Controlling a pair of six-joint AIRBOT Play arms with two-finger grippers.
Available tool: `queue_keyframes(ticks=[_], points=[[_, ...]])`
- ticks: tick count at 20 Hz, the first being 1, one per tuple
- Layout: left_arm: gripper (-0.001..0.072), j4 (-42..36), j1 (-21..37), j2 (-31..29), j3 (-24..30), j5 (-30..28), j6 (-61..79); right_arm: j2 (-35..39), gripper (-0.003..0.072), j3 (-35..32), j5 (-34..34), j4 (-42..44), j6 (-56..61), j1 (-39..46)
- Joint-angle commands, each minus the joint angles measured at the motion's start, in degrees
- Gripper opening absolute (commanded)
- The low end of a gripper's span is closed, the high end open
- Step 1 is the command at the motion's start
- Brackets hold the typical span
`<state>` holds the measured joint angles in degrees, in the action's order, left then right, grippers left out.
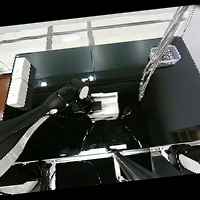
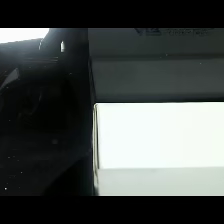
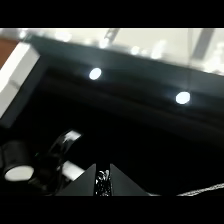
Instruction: Fold the box and place the chain.
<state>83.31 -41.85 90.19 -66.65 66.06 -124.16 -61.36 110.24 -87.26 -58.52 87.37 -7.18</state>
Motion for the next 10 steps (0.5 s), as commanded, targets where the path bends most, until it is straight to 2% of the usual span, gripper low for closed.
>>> queue_keyframes(ticks=[1, 4, 10], points=[[0.003, 0.02, 0.04, -0.02, -0.02, 0.02, 0.02, 0.09, 0.0023, -3.89, -2.25, 5.46, -1.05, -3.39], [0.003, 0.02, 0.04, -0.02, -0.02, 0.02, 0.02, 0.0, 0.0023, -8.59, -0.2, 9.57, -1.88, -6.64], [0.003, 0.02, 0.04, -0.02, -0.02, 0.02, 0.02, -0.28, 0.0023, -16.22, 9.55, 14.84, -4.0, -12.48]])
